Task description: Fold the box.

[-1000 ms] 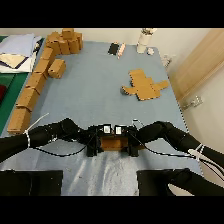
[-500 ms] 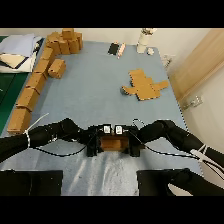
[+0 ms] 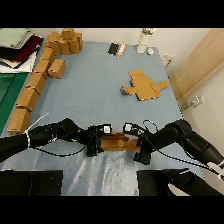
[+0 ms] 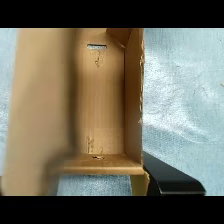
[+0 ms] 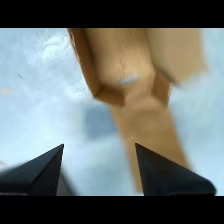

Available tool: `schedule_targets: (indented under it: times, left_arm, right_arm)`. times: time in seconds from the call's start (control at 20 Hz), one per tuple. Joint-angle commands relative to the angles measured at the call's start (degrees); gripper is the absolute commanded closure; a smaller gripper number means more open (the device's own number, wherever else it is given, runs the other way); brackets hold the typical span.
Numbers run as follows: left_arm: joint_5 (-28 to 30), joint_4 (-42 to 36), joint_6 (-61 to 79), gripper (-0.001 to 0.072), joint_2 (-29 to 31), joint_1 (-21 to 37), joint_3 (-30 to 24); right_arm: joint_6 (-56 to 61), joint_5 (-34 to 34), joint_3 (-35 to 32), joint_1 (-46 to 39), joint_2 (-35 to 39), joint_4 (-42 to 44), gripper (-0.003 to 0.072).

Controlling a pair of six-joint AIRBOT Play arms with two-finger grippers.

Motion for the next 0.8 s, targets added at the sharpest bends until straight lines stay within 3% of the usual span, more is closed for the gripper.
schedule_targets:
  times: [0.0, 0.1, 0.2, 0.45, 0.5, 0.55, 0.65, 0.75]
  left_arm:
    - [0.02, 0.02, 0.02, 0.0366, -0.04, 0.0, -0.02]
    - [0.02, 0.02, 0.02, 0.0367, -0.04, -0.02, -0.02]
    - [0.02, 0.02, 0.02, 0.0366, -0.04, -0.02, -0.02]
    - [-0.04, 0.04, 0.02, 0.0367, -0.04, -0.02, -0.02]
    - [-0.02, 0.02, 0.02, 0.0366, -0.04, -0.02, -0.02]
    - [0.0, 0.02, 0.02, 0.0366, -0.04, -0.02, -0.02]
    - [0.02, 0.04, 0.02, 0.0366, -0.04, 0.0, -0.02]
    - [-0.13, 0.02, 0.02, 0.0366, -0.04, -0.02, -0.02]
  right_arm:
    - [28.13, -5.49, 0.02, 0.0, 3.91, 10.05, -0.0023]
    - [39.08, -3.58, 0.02, 0.02, 4.39, 15.8, -0.0023]
    - [48.83, -1.03, -0.02, 0.02, 4.35, 16.04, -0.0023]
    - [54.84, 4.85, -0.5, 0.0, 1.9, 16.31, -0.0012]
    - [55.17, 5.4, -0.48, 0.02, 0.79, 18.73, 0.0196]
    - [54.42, 6.73, -0.42, 0.07, -0.35, 22.56, 0.0651]
    - [48.7, 13.7, 0.44, 0.52, -2.32, 28.24, 0.0684]
    - [45.53, 19.5, 3.65, 0.42, -4.59, 27.74, 0.0684]
